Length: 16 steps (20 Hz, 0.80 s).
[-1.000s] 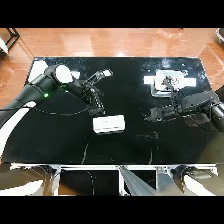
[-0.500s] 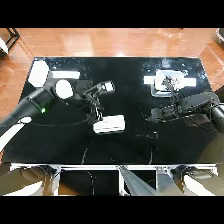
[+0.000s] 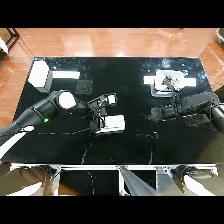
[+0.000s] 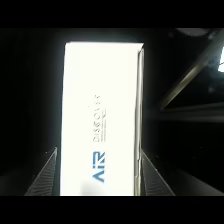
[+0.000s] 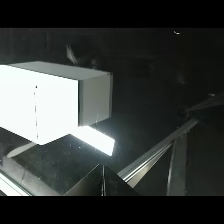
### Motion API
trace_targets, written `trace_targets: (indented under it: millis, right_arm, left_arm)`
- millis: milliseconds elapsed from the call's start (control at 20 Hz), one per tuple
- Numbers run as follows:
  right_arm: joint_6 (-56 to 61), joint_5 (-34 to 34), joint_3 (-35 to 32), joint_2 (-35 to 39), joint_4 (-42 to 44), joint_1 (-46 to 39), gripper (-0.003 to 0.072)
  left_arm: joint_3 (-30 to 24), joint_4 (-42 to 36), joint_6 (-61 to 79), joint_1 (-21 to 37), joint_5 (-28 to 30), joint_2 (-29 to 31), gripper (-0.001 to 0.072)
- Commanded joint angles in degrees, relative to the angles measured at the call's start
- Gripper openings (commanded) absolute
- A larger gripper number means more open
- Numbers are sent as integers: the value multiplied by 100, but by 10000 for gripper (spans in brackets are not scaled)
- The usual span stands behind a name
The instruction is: Fold the box and place the chain.
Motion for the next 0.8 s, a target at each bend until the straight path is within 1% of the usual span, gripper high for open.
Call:
trace_targets:
  millis: [0,250,350,750]
  right_arm:
    - [-7,44,-4,2,-7,4,20]
    - [-13,55,-7,2,-7,4,20]
    - [-26,57,-7,4,-7,4,20]
    - [-26,70,-7,2,-26,4,20]
  left_arm:
    - [-28,-184,208,-7,-2,-103,638]
    - [-28,-107,199,-2,146,-343,637]
    - [-28,0,197,-2,186,-345,637]
    - [-28,-9,186,-2,164,-343,636]
